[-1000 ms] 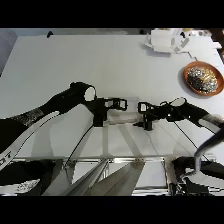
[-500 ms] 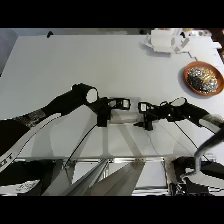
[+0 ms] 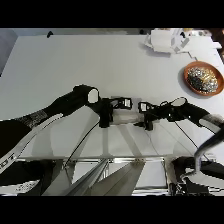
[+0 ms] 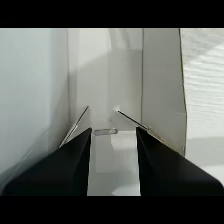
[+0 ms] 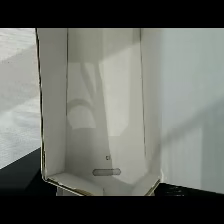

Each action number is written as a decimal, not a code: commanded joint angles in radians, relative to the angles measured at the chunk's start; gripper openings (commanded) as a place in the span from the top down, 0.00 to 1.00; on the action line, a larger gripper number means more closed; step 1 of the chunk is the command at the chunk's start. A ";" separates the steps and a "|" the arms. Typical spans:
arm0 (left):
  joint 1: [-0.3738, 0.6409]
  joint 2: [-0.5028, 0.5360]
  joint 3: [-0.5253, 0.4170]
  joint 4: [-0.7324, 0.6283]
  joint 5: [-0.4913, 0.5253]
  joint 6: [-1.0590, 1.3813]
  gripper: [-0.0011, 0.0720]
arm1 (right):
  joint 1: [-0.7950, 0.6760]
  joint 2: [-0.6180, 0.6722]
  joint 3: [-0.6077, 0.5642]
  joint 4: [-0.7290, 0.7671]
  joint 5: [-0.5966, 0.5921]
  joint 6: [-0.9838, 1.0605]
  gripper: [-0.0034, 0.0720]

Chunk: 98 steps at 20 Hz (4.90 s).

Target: Fold the box and place the chain.

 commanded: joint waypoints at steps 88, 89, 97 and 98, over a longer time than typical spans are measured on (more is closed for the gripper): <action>-0.065 0.096 -0.049 0.198 0.016 -1.617 0.41 | 0.001 0.000 0.000 0.002 0.000 0.002 0.48; -0.068 0.096 -0.036 0.209 0.015 -1.643 0.41 | 0.001 0.000 0.000 0.002 0.000 0.002 0.48; -0.103 -0.053 0.164 0.296 -0.200 -1.820 0.45 | 0.001 0.000 0.000 0.002 0.000 0.002 0.48; -0.110 -0.086 0.201 0.307 -0.249 -1.832 0.52 | 0.001 0.000 0.000 0.002 0.000 0.002 0.48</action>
